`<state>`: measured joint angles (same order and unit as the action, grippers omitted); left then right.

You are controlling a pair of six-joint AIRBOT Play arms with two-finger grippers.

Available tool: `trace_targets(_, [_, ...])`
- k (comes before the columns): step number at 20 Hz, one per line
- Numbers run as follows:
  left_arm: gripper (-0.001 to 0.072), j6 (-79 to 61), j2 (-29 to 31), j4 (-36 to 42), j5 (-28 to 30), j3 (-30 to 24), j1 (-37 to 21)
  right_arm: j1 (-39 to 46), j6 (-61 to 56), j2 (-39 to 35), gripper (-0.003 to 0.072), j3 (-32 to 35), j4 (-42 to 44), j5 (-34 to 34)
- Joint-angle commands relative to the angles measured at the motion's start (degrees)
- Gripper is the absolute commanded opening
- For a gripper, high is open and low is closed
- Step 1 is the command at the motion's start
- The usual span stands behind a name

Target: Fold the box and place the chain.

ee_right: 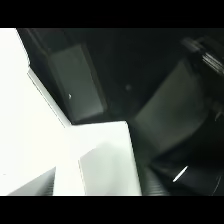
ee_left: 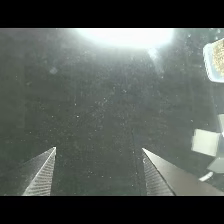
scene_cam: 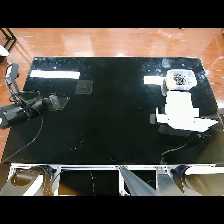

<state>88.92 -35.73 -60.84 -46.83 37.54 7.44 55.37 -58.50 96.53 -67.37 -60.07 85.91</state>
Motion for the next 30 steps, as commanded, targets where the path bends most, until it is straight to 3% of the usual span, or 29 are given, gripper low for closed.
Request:
trace_targets(1, [0.0632, 0.0, -0.9, 0.1, 0.0, 0.0, 0.0, -0.1, 1.2, 1.0, 0.0473, -1.0, 1.2, -0.1])
trace_targets(9, [0.0632, 0.0, -2.6, 0.3, -0.3, 0.0, 0.0, -0.9, 1.3, 2.0, 0.0469, -0.9, 1.2, 2.6])
trace_targets(10, [0.0632, 0.0, -2.6, 0.3, -0.4, 0.0, 0.0, -0.9, 1.3, 2.0, 0.0377, -0.9, 1.2, 2.8])
trace_targets(11, [0.0632, 0.0, -2.6, 0.3, -0.4, 0.0, 0.0, -0.9, 1.3, 2.0, 0.0238, -0.9, 1.2, 3.0])
trace_targets(16, [0.0632, 0.0, -2.6, 0.3, -0.4, 0.0, 0.0, -0.9, 2.9, 1.9, 0.0213, -0.9, 1.9, 5.5])
trace_targets(17, [0.0632, 0.0, -2.6, 0.3, -0.4, 0.0, 0.0, -0.9, 3.5, 1.9, 0.0038, -0.9, 2.5, 6.0])
trace_targets(18, [0.0632, 0.0, -2.6, 0.3, -0.4, 0.0, 0.0, -0.9, 4.2, 1.9, 0.0022, -0.9, 3.4, 6.5])
trace_targets(26, [0.0632, 0.0, -2.6, 0.3, -0.3, 0.0, 0.0, -1.0, 5.4, 1.9, 0.0022, -0.2, 10.8, 9.9])
trace_targets(30, [0.0631, 0.0, -2.5, 2.6, -0.2, 0.0, 0.0, -4.5, 5.4, 1.0, 0.0022, 3.7, 15.3, 9.3])
